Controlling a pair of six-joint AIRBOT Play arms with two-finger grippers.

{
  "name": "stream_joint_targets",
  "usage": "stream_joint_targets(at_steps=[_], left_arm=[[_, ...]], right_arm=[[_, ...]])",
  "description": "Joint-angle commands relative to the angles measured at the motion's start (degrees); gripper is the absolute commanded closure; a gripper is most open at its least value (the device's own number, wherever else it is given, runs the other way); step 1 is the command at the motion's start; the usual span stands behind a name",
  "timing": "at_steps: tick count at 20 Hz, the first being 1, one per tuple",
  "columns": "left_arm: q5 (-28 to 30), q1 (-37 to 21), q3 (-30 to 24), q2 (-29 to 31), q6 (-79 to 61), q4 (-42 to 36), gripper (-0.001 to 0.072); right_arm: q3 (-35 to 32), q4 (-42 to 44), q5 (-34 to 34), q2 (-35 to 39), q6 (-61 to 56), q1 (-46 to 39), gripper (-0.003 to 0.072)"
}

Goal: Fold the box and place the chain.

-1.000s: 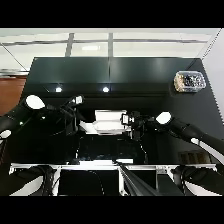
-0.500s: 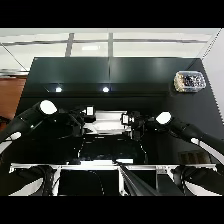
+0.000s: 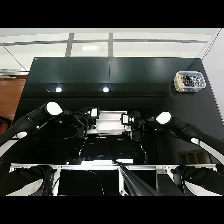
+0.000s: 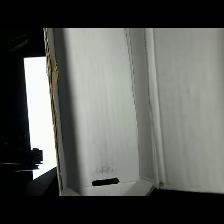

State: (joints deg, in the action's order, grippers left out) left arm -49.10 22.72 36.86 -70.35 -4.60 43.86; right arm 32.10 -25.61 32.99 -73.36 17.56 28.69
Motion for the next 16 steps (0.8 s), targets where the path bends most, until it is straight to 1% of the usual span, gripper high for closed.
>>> stream_joint_targets(at_steps=[1, 6, 9, 11, 12, 13, 14, 15, 16], left_arm=[[-0.83, 0.11, 0.00, -0.55, -0.35, -3.91, 0.0546], [-0.72, 0.11, 0.00, -2.12, -2.95, -8.85, 0.0546], [-0.76, 0.26, -0.02, -3.15, -3.15, -8.79, 0.0546], [-0.57, 1.73, -0.02, -3.87, -5.64, -8.26, 0.0545], [0.07, 2.60, -0.02, -4.13, -5.75, -8.13, 0.0524], [1.11, 3.48, -0.02, -4.20, -5.70, -7.85, 0.0524], [2.12, 3.96, -0.02, -4.20, -5.70, -7.80, 0.0444], [2.78, 4.07, 0.00, -4.20, -5.66, -7.82, 0.0339], [2.80, 4.04, 0.00, -4.20, -5.55, -7.80, 0.0333]], right_arm=[[0.02, 0.00, 0.04, -0.02, 0.04, 0.04, 0.0229], [0.02, 0.00, 0.02, -0.02, 0.04, 0.04, 0.0229], [0.02, 0.00, 0.02, -0.02, 0.04, 0.04, 0.0229], [0.02, 0.00, 0.02, -0.02, 0.04, 0.04, 0.0229], [0.02, 0.00, 0.02, -0.02, 0.04, 0.04, 0.0229], [0.02, 0.02, 0.02, -0.02, 0.04, 0.04, 0.0229], [0.02, 0.00, 0.02, -0.02, 0.04, 0.04, 0.0229], [0.02, 0.00, 0.02, -0.02, 0.04, 0.04, 0.0229], [0.02, 0.00, 0.02, -0.02, 0.04, 0.04, 0.0229]])
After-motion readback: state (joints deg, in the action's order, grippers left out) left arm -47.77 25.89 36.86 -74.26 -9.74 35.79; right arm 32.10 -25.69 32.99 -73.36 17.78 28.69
